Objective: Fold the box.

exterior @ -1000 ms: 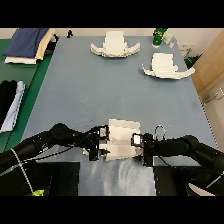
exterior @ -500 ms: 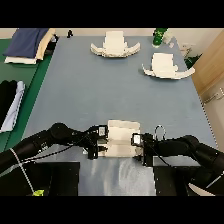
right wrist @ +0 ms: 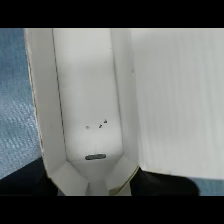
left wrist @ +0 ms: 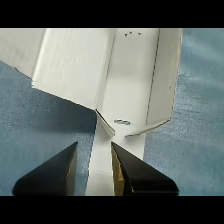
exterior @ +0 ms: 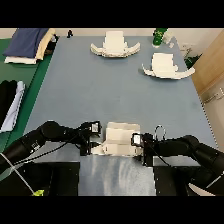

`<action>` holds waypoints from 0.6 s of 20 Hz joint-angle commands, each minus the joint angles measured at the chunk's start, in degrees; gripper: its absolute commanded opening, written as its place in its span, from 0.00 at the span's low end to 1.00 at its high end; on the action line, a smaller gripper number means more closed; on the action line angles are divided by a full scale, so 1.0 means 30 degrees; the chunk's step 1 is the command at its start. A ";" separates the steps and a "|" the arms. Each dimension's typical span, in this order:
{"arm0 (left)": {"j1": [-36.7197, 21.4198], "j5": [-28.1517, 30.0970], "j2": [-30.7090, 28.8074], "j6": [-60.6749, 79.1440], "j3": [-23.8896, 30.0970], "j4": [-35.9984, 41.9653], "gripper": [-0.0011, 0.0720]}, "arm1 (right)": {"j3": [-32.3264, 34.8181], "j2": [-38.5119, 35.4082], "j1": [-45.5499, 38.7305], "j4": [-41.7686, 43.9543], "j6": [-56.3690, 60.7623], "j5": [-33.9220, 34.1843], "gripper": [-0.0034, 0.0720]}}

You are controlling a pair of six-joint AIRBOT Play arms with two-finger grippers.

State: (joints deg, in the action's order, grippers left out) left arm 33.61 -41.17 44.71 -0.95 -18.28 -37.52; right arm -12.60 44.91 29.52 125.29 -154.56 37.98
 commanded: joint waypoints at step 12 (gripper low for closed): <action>0.3548 0.2040 0.1843 0.2106 0.0197 0.4116 0.31 | -0.0022 0.0007 0.0000 -0.0007 -0.0007 0.0000 0.72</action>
State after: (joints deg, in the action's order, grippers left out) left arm 41.45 -39.22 47.86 1.39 -17.56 -31.88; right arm -12.60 44.91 29.52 125.29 -154.54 38.00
